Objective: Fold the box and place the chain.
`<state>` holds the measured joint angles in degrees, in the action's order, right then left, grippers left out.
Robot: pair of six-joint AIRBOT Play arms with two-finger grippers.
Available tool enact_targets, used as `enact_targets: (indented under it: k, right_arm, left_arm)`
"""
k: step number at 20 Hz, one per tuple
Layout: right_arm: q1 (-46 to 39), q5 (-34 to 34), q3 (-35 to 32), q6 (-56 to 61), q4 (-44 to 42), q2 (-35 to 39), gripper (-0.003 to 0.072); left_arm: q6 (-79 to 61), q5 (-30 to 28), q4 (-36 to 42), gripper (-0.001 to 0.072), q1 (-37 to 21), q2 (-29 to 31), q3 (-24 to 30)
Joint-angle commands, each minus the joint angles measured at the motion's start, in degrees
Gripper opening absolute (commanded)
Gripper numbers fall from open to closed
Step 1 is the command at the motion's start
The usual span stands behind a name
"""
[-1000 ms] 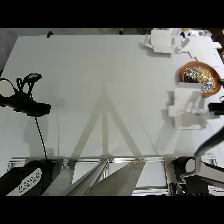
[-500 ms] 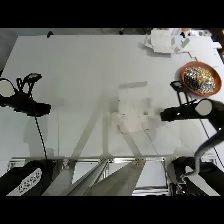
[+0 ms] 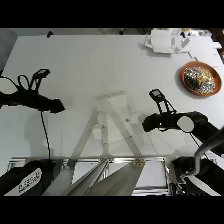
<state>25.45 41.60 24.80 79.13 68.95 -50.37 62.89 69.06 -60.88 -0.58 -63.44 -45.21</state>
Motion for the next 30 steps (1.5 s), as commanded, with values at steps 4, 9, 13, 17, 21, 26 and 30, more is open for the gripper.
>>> enact_targets:
  k: [4,9,13,17,21,26,30]
  right_arm:
    - [1.38,-0.50,-0.15,0.59,-0.22,0.11,0.0018]
    - [1.38,-0.46,-0.15,0.61,-0.26,0.11,0.0018]
    - [1.38,-0.22,-0.15,0.61,-0.35,0.11,0.0018]
    - [1.38,-0.24,-0.15,0.63,-0.35,0.11,0.0018]
    - [1.38,-0.11,-0.15,0.63,-0.42,0.11,0.0018]
    - [1.38,-0.02,-0.15,0.61,-0.70,0.11,0.0018]
    - [1.38,-0.20,0.28,0.52,-3.89,0.31,0.0239]
  left_arm:
    - [-29.14,1.01,33.22,0.0504,4.72,-11.96,0.52]
    - [-34.73,-5.55,36.35,0.0514,13.60,-19.71,0.52]
    - [-38.49,-10.10,37.16,0.0517,18.78,-20.76,0.50]
    - [-38.45,-9.53,33.00,0.0459,19.50,-20.79,0.52]
    - [-38.69,-8.44,27.80,0.0322,19.39,-20.76,0.50]
    - [-46.29,-8.41,27.91,0.0003,19.47,-20.76,0.50]
    - [-59.08,-8.44,34.34,0.0005,19.89,-20.76,0.35]
